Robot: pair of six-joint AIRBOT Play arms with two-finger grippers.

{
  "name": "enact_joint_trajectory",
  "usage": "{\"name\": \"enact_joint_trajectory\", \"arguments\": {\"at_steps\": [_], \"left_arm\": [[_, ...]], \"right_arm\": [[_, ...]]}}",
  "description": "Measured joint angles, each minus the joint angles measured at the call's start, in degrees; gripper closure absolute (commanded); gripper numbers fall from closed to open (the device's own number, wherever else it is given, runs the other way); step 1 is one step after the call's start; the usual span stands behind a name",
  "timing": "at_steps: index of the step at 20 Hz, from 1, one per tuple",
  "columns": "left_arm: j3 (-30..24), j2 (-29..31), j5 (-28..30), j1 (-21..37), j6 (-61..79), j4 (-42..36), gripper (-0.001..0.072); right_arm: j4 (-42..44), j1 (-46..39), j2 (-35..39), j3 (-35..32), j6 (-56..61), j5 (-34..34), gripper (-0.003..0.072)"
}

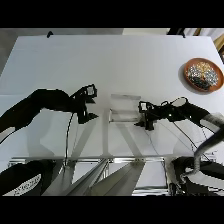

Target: Fold the box and place the chain.

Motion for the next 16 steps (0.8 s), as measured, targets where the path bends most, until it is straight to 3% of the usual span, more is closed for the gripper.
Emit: {"name": "enact_joint_trajectory", "arguments": {"at_steps": [16], "left_arm": [[-1.36,-2.95,-12.46,-7.06,-0.02,-0.55,0.0014]], "right_arm": [[0.00,0.00,0.02,0.00,0.00,0.00,0.0369]]}}
